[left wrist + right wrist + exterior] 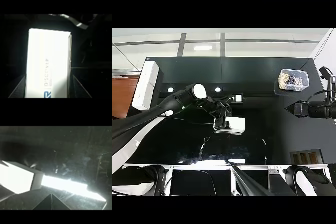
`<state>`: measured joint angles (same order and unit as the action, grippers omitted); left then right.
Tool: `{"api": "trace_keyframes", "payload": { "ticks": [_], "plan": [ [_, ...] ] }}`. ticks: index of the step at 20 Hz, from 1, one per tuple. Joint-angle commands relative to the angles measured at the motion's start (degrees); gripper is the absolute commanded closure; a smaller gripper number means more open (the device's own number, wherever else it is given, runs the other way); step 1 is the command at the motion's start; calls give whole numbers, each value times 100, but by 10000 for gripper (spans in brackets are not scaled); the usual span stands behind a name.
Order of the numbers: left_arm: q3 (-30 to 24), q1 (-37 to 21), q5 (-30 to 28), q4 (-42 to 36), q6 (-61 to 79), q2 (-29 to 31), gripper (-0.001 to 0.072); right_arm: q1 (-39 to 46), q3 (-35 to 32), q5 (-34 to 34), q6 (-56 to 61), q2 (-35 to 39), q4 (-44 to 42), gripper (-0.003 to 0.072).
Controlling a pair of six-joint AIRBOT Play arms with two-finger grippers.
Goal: Fold the box and place the chain.
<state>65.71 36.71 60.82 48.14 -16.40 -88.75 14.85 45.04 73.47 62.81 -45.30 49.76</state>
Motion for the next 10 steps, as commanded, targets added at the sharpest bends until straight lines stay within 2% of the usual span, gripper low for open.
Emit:
{"api": "trace_keyframes", "payload": {
  "ticks": [1,8,9,10],
  "plan": [
    [0,175,-122,317,-20,-7,-2,2,-2,-2,0,2,0,672],
    [0,774,-951,981,-92,-431,0,4,-2,-15,11,2,-4,672],
    [0,844,-984,1209,-254,-437,49,4,-2,-13,46,2,-2,672],
    [2,876,-935,1456,-525,-409,173,4,-2,2,61,2,-2,672]
  ]
}}
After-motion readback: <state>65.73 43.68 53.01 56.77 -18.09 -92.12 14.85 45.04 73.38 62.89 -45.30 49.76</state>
